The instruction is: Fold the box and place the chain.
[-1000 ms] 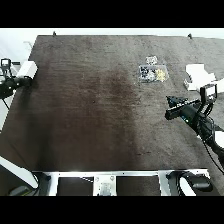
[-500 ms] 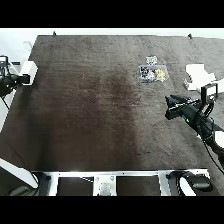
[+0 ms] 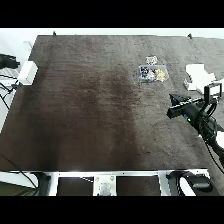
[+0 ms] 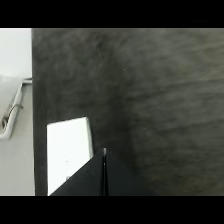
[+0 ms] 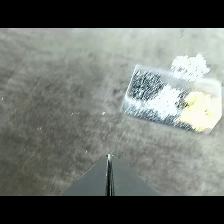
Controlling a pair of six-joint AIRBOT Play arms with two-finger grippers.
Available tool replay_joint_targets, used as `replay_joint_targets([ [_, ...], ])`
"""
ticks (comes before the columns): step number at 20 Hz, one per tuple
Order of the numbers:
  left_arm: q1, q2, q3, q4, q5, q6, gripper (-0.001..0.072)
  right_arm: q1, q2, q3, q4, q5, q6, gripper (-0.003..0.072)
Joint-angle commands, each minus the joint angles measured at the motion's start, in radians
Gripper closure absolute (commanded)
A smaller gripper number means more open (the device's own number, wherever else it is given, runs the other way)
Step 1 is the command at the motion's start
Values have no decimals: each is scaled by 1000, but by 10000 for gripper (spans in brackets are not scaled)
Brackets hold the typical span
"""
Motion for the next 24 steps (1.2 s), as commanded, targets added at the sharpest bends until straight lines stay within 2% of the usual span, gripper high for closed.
replay_joint_targets([
  [1,-23,162,-48,-53,-81,27,697,0,46,2,0,-39,0,675],
  [4,-82,362,-237,-218,-2,220,697,0,103,1,0,-41,44,676],
  [5,-102,437,-322,-274,27,288,697,0,112,1,0,-40,50,676],
  [9,-163,729,-679,-420,13,474,697,0,124,-1,0,-18,96,677],
  [12,-220,947,-968,-564,43,587,697,0,124,-18,-3,69,101,677],
  [14,-254,1075,-1120,-592,68,626,697,0,130,-27,-3,92,114,678],
  [18,-269,1264,-1329,-639,44,624,697,0,204,-79,-21,91,116,678],
  [20,-269,1331,-1398,-641,45,621,696,0,255,-122,-22,75,116,678],
  [24,-269,1344,-1458,-636,32,569,691,0,297,-160,-20,85,121,676],
])
